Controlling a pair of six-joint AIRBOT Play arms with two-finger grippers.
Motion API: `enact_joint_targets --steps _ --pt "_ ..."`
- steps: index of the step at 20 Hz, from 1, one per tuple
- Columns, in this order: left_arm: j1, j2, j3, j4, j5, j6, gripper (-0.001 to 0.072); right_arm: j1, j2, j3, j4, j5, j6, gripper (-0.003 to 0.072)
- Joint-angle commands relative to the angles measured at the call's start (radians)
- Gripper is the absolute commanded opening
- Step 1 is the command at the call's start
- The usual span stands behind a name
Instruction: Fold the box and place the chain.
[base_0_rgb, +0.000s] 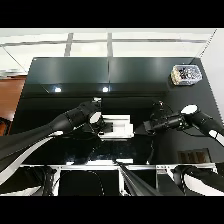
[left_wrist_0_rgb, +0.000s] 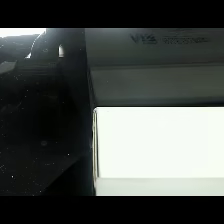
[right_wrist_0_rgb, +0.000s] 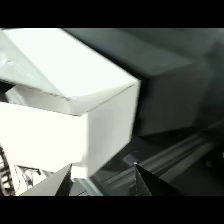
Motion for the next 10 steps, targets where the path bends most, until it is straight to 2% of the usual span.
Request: enact_joint_targets --steps 1,4,5,8,10 --pt "0.001 -0.001 0.000 0.000 0.000 0.000 0.0026 0.039 -0.001 0.010 0.027 0.005 0.000 0.0456" --pt "0.001 -0.001 0.000 0.000 0.000 0.000 0.0026 0.079 -0.001 0.024 0.027 -0.019 0.015 0.0434" --pt "0.001 -0.001 0.000 0.000 0.000 0.000 0.0026 0.095 -0.001 0.037 0.026 -0.030 0.038 0.0365" --pt "0.001 -0.001 0.000 0.000 0.000 0.000 0.0026 0.141 -0.001 0.093 0.012 -0.044 0.079 0.0365" --pt "0.001 -0.001 0.000 0.000 0.000 0.000 0.0026 0.175 -0.001 0.129 -0.056 -0.065 0.146 0.0365"
